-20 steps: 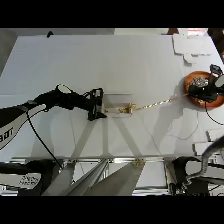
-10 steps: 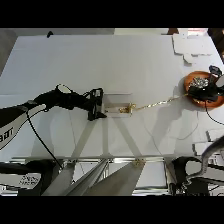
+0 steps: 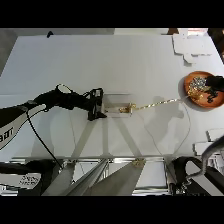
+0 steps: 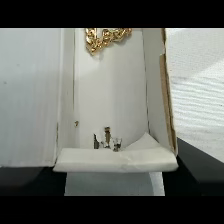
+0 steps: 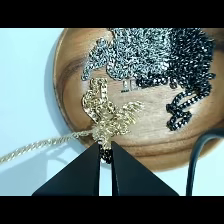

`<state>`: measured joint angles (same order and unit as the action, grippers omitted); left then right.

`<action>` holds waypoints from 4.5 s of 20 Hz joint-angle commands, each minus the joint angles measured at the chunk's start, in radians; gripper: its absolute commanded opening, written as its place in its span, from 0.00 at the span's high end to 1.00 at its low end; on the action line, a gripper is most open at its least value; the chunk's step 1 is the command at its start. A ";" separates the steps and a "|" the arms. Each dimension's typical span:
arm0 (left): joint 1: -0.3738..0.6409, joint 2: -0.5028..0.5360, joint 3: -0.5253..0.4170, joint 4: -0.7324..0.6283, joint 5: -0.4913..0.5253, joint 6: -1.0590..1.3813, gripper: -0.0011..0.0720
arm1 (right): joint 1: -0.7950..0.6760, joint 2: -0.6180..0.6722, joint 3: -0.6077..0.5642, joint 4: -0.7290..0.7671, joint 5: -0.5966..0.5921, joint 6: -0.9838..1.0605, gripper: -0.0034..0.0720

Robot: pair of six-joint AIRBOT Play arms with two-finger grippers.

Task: Fold the box and place the chain.

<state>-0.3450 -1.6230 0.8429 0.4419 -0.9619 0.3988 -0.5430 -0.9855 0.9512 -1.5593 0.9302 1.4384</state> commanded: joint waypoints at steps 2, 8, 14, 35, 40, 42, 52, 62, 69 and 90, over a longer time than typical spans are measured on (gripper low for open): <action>0.001 0.000 0.000 0.000 0.000 0.000 0.77 | 0.038 0.164 0.000 0.107 0.118 -0.071 0.94; 0.001 0.000 0.000 0.000 0.000 0.000 0.77 | 0.325 0.207 0.000 0.124 0.271 -0.082 0.94; 0.001 0.001 0.000 0.000 0.000 0.000 0.77 | 0.574 0.200 0.000 0.160 0.242 -0.004 0.94; 0.001 0.001 0.000 0.000 0.000 0.000 0.77 | 1.114 -0.363 0.000 0.206 -0.322 0.187 0.93; 0.001 0.001 0.000 0.000 0.000 0.000 0.77 | 1.114 -0.364 0.000 0.148 -0.343 0.241 0.58; 0.001 0.001 0.000 0.000 0.000 0.000 0.77 | 1.114 -0.339 0.000 0.134 -0.320 0.240 0.58; 0.001 0.000 0.000 0.000 0.000 0.000 0.77 | 0.807 -0.035 0.000 -0.018 -0.043 0.225 0.58; 0.001 0.000 0.000 0.000 0.000 0.000 0.77 | 0.452 -0.153 -0.003 -0.005 0.235 0.181 0.28; 0.001 0.001 0.000 0.000 0.000 0.000 0.77 | 0.452 -0.351 -0.003 0.041 0.151 0.244 0.19; 0.001 0.001 0.000 0.000 0.001 0.000 0.77 | 0.463 -0.471 -0.002 -0.023 0.052 0.345 0.93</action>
<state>-0.3450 -1.6226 0.8429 0.4419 -0.9615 0.3985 -0.0875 -1.4967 0.9470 -1.5925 0.9600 1.8679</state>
